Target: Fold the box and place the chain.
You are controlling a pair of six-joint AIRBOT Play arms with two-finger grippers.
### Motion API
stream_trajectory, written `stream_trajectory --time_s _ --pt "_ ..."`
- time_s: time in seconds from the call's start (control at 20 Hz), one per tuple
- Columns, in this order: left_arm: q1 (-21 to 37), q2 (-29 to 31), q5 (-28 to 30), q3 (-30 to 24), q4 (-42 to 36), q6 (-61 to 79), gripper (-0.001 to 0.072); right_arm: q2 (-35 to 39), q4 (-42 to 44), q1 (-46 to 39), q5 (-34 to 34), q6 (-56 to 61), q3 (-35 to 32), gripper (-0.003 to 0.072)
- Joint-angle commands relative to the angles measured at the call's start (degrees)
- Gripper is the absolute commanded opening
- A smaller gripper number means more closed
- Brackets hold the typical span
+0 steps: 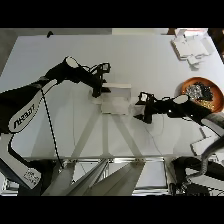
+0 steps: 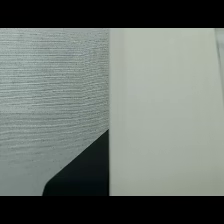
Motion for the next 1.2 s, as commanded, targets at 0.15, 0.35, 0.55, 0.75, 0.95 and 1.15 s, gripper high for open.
stream_trajectory --time_s 0.15,0.35,0.55,0.75,0.95,1.15 --pt "0.0 0.0 0.0 0.0 0.0 0.0 0.0018 -2.3 16.1 4.1 -5.7 -15.6 -0.1 0.0696" --pt "0.0 0.0 0.0 0.0 0.0 0.0 0.0018 -2.3 17.9 4.8 -6.7 -15.6 -0.1 0.0696" --pt "0.0 0.0 0.0 0.0 0.0 0.0 0.0018 -2.3 19.2 4.8 -10.0 -10.4 -0.1 0.0696" --pt "0.0 0.0 0.0 0.0 0.0 0.0 0.0018 -2.3 20.7 4.8 -12.3 -5.7 -0.1 0.0696" --pt "0.0 0.0 0.0 0.0 0.0 0.0 0.0018 -2.3 21.2 4.8 -12.3 0.2 -0.1 0.0696" --pt "0.0 0.0 0.0 0.0 0.0 0.0 0.0018 -2.3 21.1 4.8 -12.3 4.9 -0.1 0.0696"
